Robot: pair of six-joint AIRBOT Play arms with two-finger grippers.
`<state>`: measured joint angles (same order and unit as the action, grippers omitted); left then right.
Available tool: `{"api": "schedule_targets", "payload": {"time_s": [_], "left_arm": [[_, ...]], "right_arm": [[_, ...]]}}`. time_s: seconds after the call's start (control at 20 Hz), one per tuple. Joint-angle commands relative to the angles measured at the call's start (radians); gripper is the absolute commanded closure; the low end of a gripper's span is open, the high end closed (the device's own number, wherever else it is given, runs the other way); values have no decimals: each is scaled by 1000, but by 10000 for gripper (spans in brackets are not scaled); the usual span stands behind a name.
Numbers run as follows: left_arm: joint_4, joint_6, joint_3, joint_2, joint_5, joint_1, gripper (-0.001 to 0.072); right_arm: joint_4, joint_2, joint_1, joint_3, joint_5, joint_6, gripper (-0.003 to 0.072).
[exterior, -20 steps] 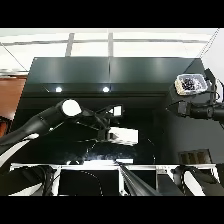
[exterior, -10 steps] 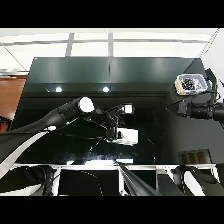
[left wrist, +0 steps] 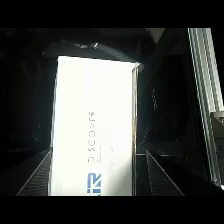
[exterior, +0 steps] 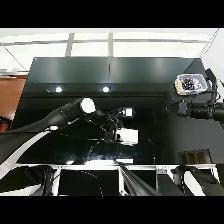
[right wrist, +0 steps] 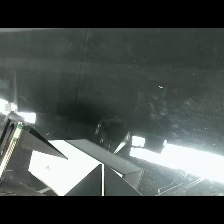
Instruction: Fold the box and place the chain.
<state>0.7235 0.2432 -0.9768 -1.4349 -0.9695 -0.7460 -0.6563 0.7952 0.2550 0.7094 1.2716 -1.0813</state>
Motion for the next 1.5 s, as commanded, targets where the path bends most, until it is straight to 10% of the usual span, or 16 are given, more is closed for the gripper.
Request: {"api": "schedule_targets", "payload": {"time_s": [0.0,1.15,1.2,1.3,1.45], "left_arm": [[5,-1,-1,-1,-9,-16,1],[266,158,0,-61,95,-121,-5],[267,158,-1,-61,98,-125,15],[277,189,-2,-55,98,-122,353],[400,328,-2,-6,129,-53,380]], "right_arm": [[0,-1,0,1,0,5,672],[0,-1,0,1,-15,12,672],[0,-1,0,1,-22,11,672],[0,-1,0,1,-33,11,672],[0,-1,0,1,-34,11,672]]}}
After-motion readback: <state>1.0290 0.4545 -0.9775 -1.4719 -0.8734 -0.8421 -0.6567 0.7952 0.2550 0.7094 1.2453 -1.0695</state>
